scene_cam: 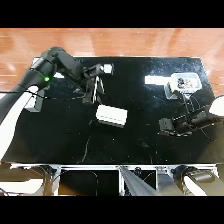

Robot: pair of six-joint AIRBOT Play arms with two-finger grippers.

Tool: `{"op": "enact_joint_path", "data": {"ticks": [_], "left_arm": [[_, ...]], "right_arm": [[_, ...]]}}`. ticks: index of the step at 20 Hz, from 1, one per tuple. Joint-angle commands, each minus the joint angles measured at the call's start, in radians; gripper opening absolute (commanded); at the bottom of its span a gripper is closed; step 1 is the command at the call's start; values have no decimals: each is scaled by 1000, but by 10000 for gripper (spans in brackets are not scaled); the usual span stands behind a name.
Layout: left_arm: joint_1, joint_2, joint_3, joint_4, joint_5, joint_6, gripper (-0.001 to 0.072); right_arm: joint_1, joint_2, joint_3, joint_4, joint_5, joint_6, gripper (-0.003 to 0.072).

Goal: Fold the box and place the chain.

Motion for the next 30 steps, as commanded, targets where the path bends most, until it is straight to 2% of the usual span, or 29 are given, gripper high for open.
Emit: {"op": "enact_joint_path", "data": {"ticks": [1, 4, 8, 10, 12, 13, 18, 25, 30], "left_arm": [[-31, -39, 11, 87, -75, 92, 627], [-21, -29, -9, 34, 42, 92, 626], [-10, -6, -72, 31, 69, 92, 626], [-38, -6, -92, 86, 84, 84, 626], [-68, -6, -107, 237, 58, -21, 626], [-76, -6, -112, 268, 39, -40, 626], [-73, -6, -123, 190, -38, -34, 627], [-70, -6, -122, 117, -49, -19, 627], [-72, -22, -123, 86, -60, 92, 627]], "right_arm": [[-3, 3, -1, -29, -83, 3, 30], [-3, 3, -1, -69, -143, 3, 29], [-4, 3, -1, -102, -214, 2, 29], [-3, 3, -1, -112, -247, 2, 29], [-3, 3, -1, -120, -264, -8, 30], [-3, 3, -1, -132, -271, -9, 29], [-2, 3, -1, -142, -269, -8, 29], [-2, 3, -1, -142, -272, -8, 30], [-3, 3, -1, -150, -280, -8, 30]]}}
